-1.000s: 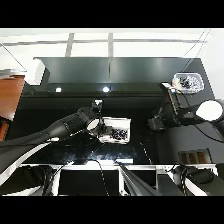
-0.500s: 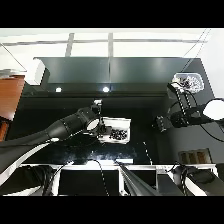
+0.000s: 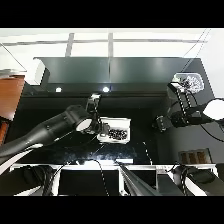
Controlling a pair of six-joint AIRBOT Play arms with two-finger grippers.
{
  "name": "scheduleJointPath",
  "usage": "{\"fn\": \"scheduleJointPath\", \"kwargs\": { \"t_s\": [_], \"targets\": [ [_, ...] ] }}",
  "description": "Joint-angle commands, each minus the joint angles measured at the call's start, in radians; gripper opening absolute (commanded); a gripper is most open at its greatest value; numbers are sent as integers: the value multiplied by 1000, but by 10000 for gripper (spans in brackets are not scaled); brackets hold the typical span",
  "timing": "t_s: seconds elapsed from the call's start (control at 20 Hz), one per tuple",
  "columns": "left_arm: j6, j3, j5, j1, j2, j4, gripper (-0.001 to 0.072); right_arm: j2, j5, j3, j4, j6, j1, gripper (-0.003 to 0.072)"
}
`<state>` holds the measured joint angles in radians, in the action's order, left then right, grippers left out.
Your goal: Fold the box and place the chain.
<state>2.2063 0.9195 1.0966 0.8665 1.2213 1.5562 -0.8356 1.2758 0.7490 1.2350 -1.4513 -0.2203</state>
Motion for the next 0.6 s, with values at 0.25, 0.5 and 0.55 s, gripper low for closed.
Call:
{"fn": "scheduleJointPath", "kwargs": {
  "t_s": [0.25,0.5,0.55],
  "targets": [
    [-276,-88,349,-173,-385,48,708,0,-8,37,-79,65,0,712],
    [-449,-192,321,-512,-543,-149,708,-92,-92,270,-103,58,0,711],
    [-482,-206,307,-571,-545,-175,708,-142,-94,338,-103,58,0,711]
  ]
}}
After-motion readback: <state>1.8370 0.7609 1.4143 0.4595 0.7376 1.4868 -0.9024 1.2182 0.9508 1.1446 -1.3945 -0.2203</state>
